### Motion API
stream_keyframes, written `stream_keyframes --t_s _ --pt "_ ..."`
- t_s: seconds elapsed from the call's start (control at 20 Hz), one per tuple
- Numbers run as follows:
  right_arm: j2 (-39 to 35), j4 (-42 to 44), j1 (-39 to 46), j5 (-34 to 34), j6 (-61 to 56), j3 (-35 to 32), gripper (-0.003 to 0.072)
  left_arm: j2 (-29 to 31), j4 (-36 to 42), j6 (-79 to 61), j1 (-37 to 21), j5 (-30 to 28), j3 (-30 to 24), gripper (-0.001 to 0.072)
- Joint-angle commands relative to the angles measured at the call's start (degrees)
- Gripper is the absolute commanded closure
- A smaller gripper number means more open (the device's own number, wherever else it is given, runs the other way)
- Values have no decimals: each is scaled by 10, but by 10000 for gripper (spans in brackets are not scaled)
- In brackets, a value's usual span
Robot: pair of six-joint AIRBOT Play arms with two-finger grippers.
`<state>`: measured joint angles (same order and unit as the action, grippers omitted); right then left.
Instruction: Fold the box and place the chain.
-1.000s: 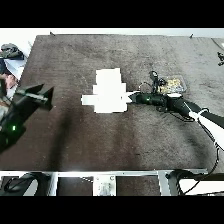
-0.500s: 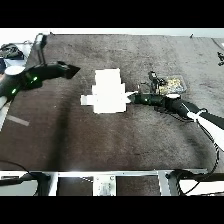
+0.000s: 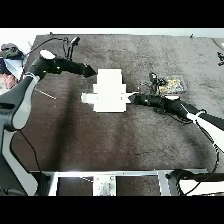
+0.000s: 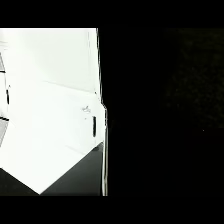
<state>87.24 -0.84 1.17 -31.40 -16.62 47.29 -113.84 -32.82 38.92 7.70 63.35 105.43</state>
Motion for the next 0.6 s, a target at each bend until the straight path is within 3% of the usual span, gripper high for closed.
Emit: stream_keyframes --t_s 0.0,0.2,0.55 --pt "0 14 -1 3 28 -4 700 -64 -16 32 5 43 57 193" --pt "0 33 -1 -3 71 -4 701 -106 9 33 5 98 89 193" --pt "0 37 -1 -7 81 -4 700 -131 71 29 5 158 90 194"
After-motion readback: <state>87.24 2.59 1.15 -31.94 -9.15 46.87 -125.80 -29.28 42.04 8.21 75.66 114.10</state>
